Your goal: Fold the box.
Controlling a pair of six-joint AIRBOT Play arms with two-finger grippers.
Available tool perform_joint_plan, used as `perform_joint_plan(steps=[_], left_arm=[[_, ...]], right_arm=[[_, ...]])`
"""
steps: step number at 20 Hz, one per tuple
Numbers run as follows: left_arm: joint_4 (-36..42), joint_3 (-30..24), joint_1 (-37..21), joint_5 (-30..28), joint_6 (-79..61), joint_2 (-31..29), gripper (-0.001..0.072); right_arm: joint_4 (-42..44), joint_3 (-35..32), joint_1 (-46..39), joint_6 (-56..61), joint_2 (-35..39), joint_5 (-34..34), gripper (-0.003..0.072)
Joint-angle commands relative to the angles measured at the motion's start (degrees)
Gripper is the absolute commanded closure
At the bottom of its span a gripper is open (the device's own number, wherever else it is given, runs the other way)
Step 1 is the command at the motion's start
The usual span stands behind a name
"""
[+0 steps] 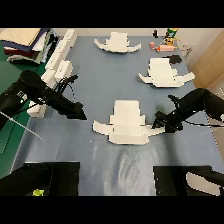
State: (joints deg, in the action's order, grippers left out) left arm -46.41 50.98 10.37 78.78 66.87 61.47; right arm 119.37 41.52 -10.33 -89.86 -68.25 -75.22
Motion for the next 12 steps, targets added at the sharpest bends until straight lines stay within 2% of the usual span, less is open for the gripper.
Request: perform_joint_plan(steps=[1, 3, 5, 8, 12], left_arm=[[0.1, 0.0, 0.0, -0.9, -0.1, 0.0, 0.0694], [0.1, 0.0, 0.0, -2.6, -0.1, 0.0, 0.0695], [0.2, 0.0, 0.0, -4.0, 0.0, 0.0, 0.0695], [0.2, 0.0, 0.0, -4.1, 1.3, 0.0, 0.0695], [0.2, 0.0, -0.1, -1.9, -0.1, 0.0, 0.0696]], right_arm=[[5.5, -0.8, 1.0, -6.8, 0.0, 1.4, 0.0454], [5.6, -0.8, 2.9, -8.9, 0.0, 1.5, 0.0486], [5.5, -0.8, 5.7, -11.4, 0.0, 1.4, 0.0679], [6.0, -0.8, 11.1, -12.7, 0.6, 3.9, 0.0686], [5.8, -2.6, 18.5, -12.5, 6.3, 10.9, 0.0686]])
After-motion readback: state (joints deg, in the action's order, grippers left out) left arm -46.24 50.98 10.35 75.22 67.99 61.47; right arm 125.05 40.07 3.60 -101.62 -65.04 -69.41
